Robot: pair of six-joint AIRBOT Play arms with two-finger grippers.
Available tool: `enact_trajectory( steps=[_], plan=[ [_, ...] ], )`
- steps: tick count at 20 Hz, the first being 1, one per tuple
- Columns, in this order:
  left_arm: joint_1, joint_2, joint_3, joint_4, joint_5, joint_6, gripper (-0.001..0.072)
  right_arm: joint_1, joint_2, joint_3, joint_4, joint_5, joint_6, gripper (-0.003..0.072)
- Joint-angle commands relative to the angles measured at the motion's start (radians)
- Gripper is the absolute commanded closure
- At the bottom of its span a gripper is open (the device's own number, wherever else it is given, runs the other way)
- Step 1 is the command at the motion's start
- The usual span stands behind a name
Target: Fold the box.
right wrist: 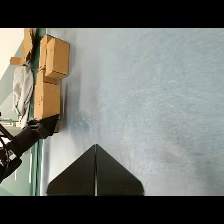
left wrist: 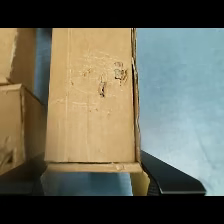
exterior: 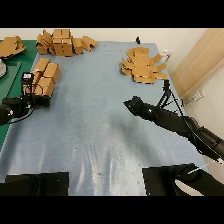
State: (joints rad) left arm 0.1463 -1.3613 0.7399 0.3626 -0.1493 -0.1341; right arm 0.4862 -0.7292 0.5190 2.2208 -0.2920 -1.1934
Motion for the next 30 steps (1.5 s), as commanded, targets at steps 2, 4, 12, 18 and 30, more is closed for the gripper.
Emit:
enact_trajectory(
  steps=[2,4,12,18,30],
  plan=[
    [0.004,-0.124,0.115,0.001,-0.039,-0.045,0.0117,-0.001,0.0,0.001,0.001,0.01,0.0,0.0682],
    [0.003,-0.166,0.174,0.024,-0.044,-0.098,0.0117,-0.001,0.0,0.001,0.001,0.024,0.0,0.0682],
    [-0.014,-0.266,0.383,0.252,-0.123,-0.322,0.0117,-0.001,0.0,0.001,0.001,0.076,0.0,0.0682],
    [-0.016,-0.305,0.474,0.32,-0.198,-0.416,0.0117,0.0,0.0,0.001,0.002,0.074,0.001,0.0682],
    [0.022,-0.213,0.477,0.63,-0.306,-0.571,-0.0009,0.0,0.0,0.001,-0.001,0.035,0.008,0.0681]
  ],
)
